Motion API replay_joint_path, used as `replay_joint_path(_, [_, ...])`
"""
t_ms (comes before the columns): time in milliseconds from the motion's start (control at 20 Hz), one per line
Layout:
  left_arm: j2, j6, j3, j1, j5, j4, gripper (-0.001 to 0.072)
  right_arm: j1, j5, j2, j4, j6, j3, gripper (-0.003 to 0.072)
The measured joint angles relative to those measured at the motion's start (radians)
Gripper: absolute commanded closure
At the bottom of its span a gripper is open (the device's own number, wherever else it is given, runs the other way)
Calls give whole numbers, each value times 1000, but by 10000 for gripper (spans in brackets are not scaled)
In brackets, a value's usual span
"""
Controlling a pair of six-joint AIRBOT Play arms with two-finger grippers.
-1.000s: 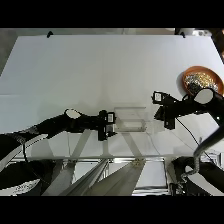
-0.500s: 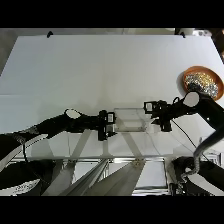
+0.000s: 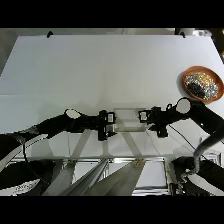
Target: Fold the box and place the chain.
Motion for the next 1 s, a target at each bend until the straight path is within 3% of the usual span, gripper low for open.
replay_joint_path(300, [0, 0, 0, 0, 0, 0, 573, 42, -82, 0, 48, 18, -5, 474])
replay_joint_path(350, [0, 0, 0, 0, 0, 0, 573, 52, -93, 0, 51, 31, -5, 513])
replay_joint_path(450, [0, -2, 0, 0, -1, 0, 573, 73, -113, 0, 50, 55, -5, 518])
replay_joint_path(1000, [1, 0, 0, 2, -1, 2, 573, 153, -126, 0, 83, 132, -6, 521])
